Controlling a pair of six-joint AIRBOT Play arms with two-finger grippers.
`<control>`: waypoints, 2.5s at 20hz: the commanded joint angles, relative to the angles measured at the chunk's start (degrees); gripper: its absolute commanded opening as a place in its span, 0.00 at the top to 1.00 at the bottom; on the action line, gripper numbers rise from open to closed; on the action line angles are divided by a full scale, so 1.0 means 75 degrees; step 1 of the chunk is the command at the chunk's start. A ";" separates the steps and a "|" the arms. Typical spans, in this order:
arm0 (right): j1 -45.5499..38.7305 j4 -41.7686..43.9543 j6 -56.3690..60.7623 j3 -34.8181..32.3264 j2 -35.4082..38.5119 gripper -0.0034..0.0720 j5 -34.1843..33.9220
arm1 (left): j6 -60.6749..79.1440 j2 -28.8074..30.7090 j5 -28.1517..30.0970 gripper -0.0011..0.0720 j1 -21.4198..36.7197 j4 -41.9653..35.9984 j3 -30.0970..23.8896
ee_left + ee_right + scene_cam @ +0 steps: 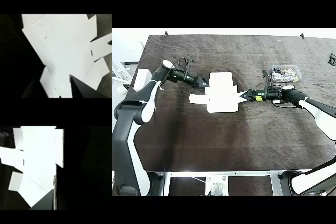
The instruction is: Fold the box and place the chain.
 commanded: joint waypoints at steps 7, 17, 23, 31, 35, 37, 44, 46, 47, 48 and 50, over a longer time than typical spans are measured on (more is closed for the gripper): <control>-0.0006 -0.0003 -0.0160 0.0006 -0.0006 0.95 0.0003 | 0.0096 -0.0420 0.0061 0.30 -0.0128 -0.0437 0.0006; -0.0006 -0.0006 -0.0160 0.0003 -0.0006 0.95 0.0006 | 0.0455 -0.0880 -0.0169 0.34 -0.0128 -0.1693 0.0044; -0.0006 -0.0009 -0.0160 0.0006 -0.0006 0.95 0.0006 | 0.0484 -0.0877 -0.0472 0.34 -0.0105 -0.1475 0.0047; -0.0006 -0.0038 -0.0160 0.0003 -0.0006 0.95 0.0006 | 0.0478 -0.0877 -0.0469 0.36 -0.0105 -0.1437 0.0052; -0.0006 -0.0038 -0.0163 0.0006 -0.0006 0.95 0.0006 | 0.0347 -0.0871 -0.0583 0.51 -0.0105 -0.1099 0.0134; -0.0006 -0.0038 -0.0160 0.0003 -0.0006 0.95 0.0006 | 0.0350 -0.0871 -0.0510 0.51 -0.0105 -0.1110 0.0134; -0.0006 -0.0038 -0.0160 0.0003 -0.0006 0.95 0.0006 | 0.0356 -0.0871 -0.0522 0.74 -0.0105 -0.1105 0.0131; -0.0006 -0.0038 -0.0160 0.0003 -0.0006 0.95 0.0006 | 0.0364 -0.0871 -0.0522 0.74 -0.0105 -0.1107 0.0131; -0.0006 -0.0038 -0.0160 0.0003 -0.0006 0.95 0.0006 | 0.0385 -0.0871 -0.0525 0.74 -0.0105 -0.1110 0.0131; -0.0006 -0.0038 -0.0163 0.0003 -0.0006 0.95 0.0006 | 0.0434 -0.0871 -0.0533 0.74 -0.0105 -0.1113 0.0131; -0.0006 -0.0038 -0.0160 0.0003 -0.0006 0.95 0.0006 | 0.0557 -0.0871 -0.0551 0.84 -0.0105 -0.1157 0.0131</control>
